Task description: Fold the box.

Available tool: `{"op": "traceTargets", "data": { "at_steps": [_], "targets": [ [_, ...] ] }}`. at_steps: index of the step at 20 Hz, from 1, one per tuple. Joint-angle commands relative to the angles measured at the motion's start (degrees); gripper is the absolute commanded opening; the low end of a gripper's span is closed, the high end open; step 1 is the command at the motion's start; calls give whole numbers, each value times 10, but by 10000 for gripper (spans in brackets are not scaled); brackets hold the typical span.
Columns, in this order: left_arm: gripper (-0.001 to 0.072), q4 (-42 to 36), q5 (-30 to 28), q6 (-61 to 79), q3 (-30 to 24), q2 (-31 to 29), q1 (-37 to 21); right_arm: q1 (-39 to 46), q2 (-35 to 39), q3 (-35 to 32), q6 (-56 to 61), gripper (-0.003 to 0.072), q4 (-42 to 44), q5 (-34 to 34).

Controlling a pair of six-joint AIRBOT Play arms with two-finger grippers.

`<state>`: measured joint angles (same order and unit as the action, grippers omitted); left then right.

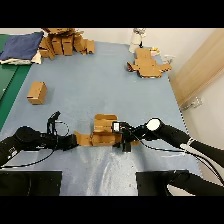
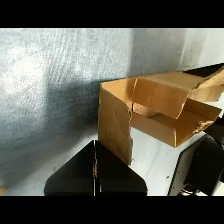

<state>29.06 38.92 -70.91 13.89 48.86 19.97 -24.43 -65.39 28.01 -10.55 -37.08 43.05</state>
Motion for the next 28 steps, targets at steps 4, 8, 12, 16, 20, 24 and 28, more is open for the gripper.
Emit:
{"op": "traceTargets", "data": {
  "at_steps": [4, 8, 12, 16, 20, 24, 28],
  "targets": [
    [11, -25, -41, 13, 1, 8, 23, 0, 0, 0, 0, 562, 0, 0],
    [11, -76, -42, 62, 1, 7, 26, 0, 0, 0, 0, 562, 0, 0],
    [11, -161, -15, 139, 15, 6, 26, 0, 0, 0, 0, 562, 0, 0],
    [12, -170, -3, 139, 18, 6, 26, 0, 0, 0, 0, 562, 0, 0],
    [12, -176, 8, 142, 18, 6, 24, 0, 0, 0, 0, 562, 0, 0],
    [13, -192, 18, 152, 18, 6, 25, 0, 0, 0, 0, 562, 0, 0],
    [290, -197, 26, 163, 18, 7, 25, 0, 0, 0, 0, 561, 0, 0]
  ]
}}
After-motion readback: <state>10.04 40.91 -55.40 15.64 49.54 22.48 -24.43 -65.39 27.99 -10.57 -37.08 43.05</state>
